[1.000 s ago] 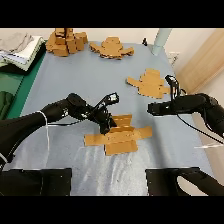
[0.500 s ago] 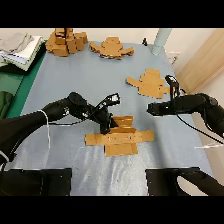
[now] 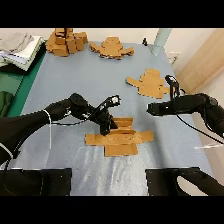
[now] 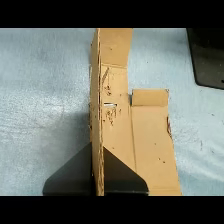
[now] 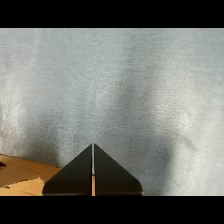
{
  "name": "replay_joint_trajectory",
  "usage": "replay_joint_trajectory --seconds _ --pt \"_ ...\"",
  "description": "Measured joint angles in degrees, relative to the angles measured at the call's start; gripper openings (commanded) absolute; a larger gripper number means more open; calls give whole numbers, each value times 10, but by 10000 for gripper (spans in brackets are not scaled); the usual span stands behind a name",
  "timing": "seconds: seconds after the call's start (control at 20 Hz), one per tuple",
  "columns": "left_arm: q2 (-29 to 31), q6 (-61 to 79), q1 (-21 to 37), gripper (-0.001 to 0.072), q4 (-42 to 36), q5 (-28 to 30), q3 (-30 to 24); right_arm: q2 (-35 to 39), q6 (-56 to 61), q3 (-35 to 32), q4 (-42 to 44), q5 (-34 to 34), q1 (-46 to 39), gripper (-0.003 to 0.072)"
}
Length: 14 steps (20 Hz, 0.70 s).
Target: Fold the box.
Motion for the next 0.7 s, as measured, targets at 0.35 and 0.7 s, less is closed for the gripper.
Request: replay_joint_trajectory --seconds 0.35,0.7 --pt "-1 -4 -1 13 1 1 0 32 -6 0 -21 -69 18 1" --pt "-1 -6 -1 14 1 1 0 133 39 -40 -138 -141 261 8"
